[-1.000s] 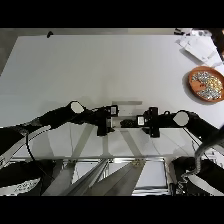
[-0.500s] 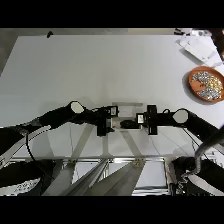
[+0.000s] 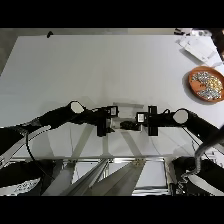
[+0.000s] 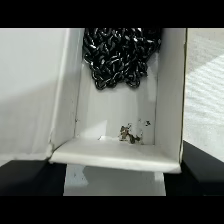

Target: Fold the box and place the chain.

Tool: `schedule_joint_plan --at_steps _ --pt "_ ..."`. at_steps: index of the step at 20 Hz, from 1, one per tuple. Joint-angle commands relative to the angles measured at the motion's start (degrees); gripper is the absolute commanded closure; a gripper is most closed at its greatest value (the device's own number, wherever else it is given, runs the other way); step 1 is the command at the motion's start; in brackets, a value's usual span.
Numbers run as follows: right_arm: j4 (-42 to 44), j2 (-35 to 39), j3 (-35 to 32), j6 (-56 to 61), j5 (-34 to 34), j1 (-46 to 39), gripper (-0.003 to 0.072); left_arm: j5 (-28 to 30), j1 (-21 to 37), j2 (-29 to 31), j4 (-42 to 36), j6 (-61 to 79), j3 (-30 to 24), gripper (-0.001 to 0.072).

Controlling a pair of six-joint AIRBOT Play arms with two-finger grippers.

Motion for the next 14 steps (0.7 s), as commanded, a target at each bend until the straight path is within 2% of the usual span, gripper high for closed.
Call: schedule_joint_plan --at_steps 1,5,10,14 --pt "-5.60 1.49 0.02 7.48 -3.17 0.02 0.0667 0.09 0.04 0.00 0.31 0.44 0.07 0.0395" --pt "-8.96 6.78 0.02 16.48 -5.95 0.02 0.0667 0.09 0.04 0.00 0.31 0.44 0.07 0.0395" --pt "-10.19 15.69 0.02 22.56 -4.98 0.02 0.0667 0.09 0.04 0.00 0.31 0.44 0.07 0.0395" --pt "-10.16 25.75 0.15 25.49 -2.97 0.02 0.0667 0.09 0.04 0.00 0.31 0.44 0.07 0.0395"
